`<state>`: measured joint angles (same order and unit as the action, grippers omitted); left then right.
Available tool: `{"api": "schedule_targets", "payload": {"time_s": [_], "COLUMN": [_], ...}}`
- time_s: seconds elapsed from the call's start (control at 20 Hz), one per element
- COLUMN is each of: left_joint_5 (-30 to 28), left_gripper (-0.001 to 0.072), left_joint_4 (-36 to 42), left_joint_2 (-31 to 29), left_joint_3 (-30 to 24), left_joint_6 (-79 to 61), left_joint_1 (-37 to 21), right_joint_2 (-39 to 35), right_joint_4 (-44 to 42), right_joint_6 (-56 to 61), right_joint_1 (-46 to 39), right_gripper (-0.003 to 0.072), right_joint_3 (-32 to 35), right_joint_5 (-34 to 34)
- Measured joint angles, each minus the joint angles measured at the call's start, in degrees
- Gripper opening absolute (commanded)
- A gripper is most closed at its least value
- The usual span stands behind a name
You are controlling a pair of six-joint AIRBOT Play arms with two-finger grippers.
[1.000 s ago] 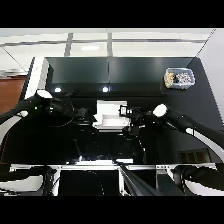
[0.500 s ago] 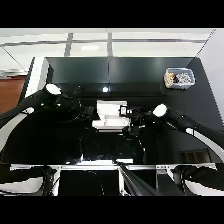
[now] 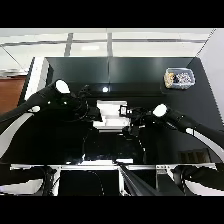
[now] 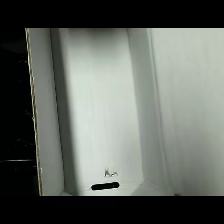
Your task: Fold the box and place the chain.
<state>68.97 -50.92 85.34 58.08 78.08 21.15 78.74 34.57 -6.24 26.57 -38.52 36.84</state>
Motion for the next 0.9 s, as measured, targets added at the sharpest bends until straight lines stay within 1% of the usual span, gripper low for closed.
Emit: {"api": "schedule_targets", "payload": {"time_s": [0.3,0.35,0.4,0.9], "left_joint_5": [-0.9,-0.9,-1.1,-2.2], "left_gripper": [0.0487,0.0468,0.0411,0.0408], "left_joint_4": [-3.6,-3.8,-4.0,-5.9], "left_joint_2": [0.0,0.0,0.0,0.0], "left_joint_3": [1.4,1.5,1.5,1.7], "left_joint_6": [5.7,6.4,7.1,11.4], "left_joint_1": [2.7,2.9,3.2,5.3], "right_joint_2": [0.0,0.0,0.0,0.0], "right_joint_4": [0.0,0.0,0.0,0.0], "right_joint_6": [0.0,0.0,0.0,0.0], "right_joint_1": [0.0,0.0,0.0,0.0], "right_gripper": [0.0194,0.0194,0.0194,0.0195], "right_joint_3": [0.0,0.0,0.0,0.0], "right_joint_5": [0.0,0.0,0.0,0.0]}}
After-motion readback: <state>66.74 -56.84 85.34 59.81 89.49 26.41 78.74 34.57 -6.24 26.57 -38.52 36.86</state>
